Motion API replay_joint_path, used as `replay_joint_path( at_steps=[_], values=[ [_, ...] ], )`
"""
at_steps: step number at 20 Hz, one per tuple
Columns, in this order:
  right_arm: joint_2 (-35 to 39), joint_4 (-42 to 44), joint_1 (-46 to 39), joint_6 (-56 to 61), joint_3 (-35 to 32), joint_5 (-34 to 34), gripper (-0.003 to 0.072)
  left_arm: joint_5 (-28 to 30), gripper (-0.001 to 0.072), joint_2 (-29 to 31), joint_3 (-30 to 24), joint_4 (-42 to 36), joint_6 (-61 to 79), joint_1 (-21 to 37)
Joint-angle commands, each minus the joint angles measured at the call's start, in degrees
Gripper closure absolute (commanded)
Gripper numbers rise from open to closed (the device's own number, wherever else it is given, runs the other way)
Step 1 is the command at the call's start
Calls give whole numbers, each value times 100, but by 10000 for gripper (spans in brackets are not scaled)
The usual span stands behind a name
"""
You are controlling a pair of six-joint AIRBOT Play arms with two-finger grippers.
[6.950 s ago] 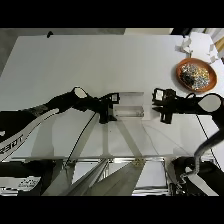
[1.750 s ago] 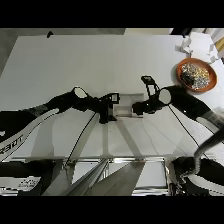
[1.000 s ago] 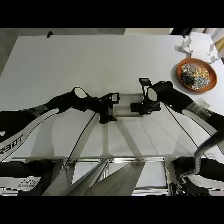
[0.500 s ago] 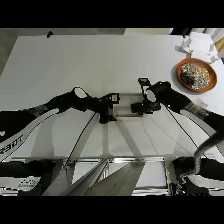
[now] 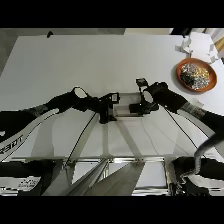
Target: Fold the box and place the chain.
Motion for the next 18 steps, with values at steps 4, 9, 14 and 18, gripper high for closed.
replay_joint_path(
  at_steps=[4,9,14,18],
  values=[
    [-13,20,11,22,-4,-46,559,2,503,0,-2,7,17,4],
    [44,24,33,-48,-4,-37,672,0,503,0,-2,7,17,2],
    [695,-66,68,-767,-4,205,320,2,503,0,-2,7,17,4],
    [1545,-273,44,-813,-4,166,321,2,503,0,-2,7,17,4]
  ],
)
